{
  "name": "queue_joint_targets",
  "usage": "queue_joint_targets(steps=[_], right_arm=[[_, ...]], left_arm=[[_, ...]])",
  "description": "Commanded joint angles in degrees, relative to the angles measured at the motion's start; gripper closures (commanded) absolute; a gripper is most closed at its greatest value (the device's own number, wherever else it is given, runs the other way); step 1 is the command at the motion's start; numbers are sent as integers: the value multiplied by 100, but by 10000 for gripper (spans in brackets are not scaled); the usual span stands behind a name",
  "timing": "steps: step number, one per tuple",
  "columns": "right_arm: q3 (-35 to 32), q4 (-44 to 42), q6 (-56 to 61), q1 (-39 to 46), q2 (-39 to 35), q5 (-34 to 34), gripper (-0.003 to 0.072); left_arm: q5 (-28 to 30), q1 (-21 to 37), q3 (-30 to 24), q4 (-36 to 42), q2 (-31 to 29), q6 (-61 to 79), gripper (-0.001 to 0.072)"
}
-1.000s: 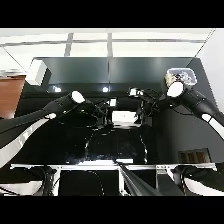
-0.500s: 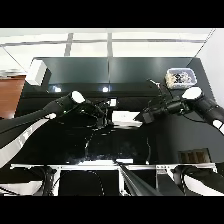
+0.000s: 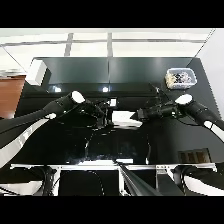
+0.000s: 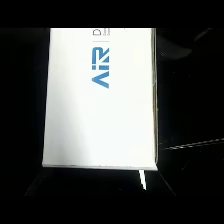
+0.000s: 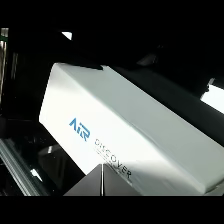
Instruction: Fold the box and place the chain.
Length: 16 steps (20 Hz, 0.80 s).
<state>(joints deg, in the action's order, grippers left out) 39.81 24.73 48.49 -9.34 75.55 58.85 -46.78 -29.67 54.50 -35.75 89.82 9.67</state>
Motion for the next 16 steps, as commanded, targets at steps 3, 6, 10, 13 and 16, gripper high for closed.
queue_joint_targets(steps=[3, 6, 10, 13, 16], right_arm=[[-17, 387, 146, -20, 70, -127, 669], [72, 382, 144, -4, 61, 142, 669], [640, 409, 144, 293, -236, 1126, 669], [1071, 450, 144, 1075, -734, 1738, 669], [1102, 503, 203, 1917, -1161, 1788, 669]], left_arm=[[7, 4, 2, 31, 4, -4, 306], [7, 4, 2, 31, 4, -7, 306], [-4, 9, 2, 35, -11, -9, 305], [-26, 61, 2, 7, -177, -332, -2], [-422, 262, 13, -787, -636, -1217, -2]])
